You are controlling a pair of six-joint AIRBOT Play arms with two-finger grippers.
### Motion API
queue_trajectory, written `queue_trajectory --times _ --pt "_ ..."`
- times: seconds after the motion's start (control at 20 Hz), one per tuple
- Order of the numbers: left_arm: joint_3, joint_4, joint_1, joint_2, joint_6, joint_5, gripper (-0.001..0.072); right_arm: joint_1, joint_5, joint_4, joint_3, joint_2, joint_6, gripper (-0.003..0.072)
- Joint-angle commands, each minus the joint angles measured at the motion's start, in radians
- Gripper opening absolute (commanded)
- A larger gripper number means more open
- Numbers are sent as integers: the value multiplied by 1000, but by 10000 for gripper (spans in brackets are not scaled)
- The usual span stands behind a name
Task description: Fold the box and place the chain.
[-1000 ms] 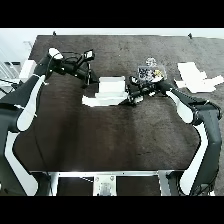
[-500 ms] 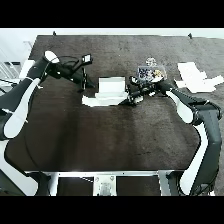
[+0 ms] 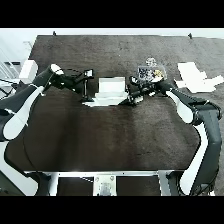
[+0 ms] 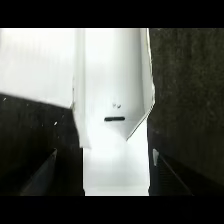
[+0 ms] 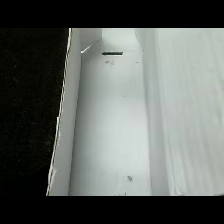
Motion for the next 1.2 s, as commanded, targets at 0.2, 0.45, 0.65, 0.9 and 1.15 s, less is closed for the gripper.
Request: queue_trajectory --times 0.2,0.45,0.65,0.9,1.15 --pt "-10 24 -58 -21 10 91 710 0 0 0 0 0 0 571" --pt "-10 85 -58 -25 -42 91 709 0 0 0 0 0 0 571" --pt "-10 60 -58 -25 -43 87 408 0 0 0 0 0 0 571" --pt "-10 19 -58 -25 -43 69 392 0 0 0 0 0 0 571" --pt "-10 1 -58 -25 -40 54 178 0 0 0 0 0 0 571"
